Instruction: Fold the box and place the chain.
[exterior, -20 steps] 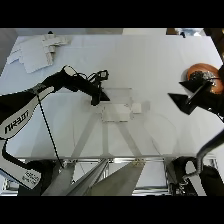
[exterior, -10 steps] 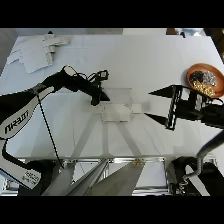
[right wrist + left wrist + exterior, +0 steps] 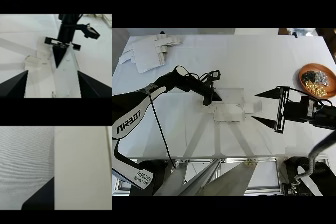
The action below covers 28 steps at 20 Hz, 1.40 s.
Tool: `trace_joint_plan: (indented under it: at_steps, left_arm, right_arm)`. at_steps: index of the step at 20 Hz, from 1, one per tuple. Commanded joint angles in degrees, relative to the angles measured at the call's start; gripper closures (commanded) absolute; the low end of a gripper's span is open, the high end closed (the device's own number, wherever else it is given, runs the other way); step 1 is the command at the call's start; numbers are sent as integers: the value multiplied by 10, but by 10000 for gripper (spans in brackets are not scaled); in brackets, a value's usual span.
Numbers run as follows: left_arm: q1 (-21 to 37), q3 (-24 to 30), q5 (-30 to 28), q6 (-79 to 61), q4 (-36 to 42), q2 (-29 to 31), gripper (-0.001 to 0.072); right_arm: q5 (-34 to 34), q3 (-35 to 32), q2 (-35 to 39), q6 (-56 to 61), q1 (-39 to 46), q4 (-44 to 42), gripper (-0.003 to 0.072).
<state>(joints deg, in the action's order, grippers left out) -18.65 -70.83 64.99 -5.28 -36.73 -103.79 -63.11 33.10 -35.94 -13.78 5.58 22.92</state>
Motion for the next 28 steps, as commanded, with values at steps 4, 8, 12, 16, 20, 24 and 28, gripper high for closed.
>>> trace_joint_plan:
  at_steps: [4,8,12,16,20,24,28]
  left_arm:
    - [0,0,0,0,0,0,695]
    - [0,0,0,0,0,0,695]
    - [0,0,0,0,0,0,695]
    - [0,0,0,0,0,0,695]
    - [0,0,0,0,0,0,695]
    - [0,0,0,0,0,0,695]
    - [0,0,0,0,0,0,695]
  right_arm:
    - [55,-42,-3,-112,-32,103,-4]
    - [68,-116,-4,-123,-123,107,-4]
    - [131,-128,-27,-124,-130,86,-4]
    - [182,-134,-99,-190,-130,78,-4]
    - [175,-133,-170,-243,-110,50,-4]
    - [182,-133,-221,-303,-65,-30,-4]
    - [223,-133,-256,-388,-62,-101,-4]
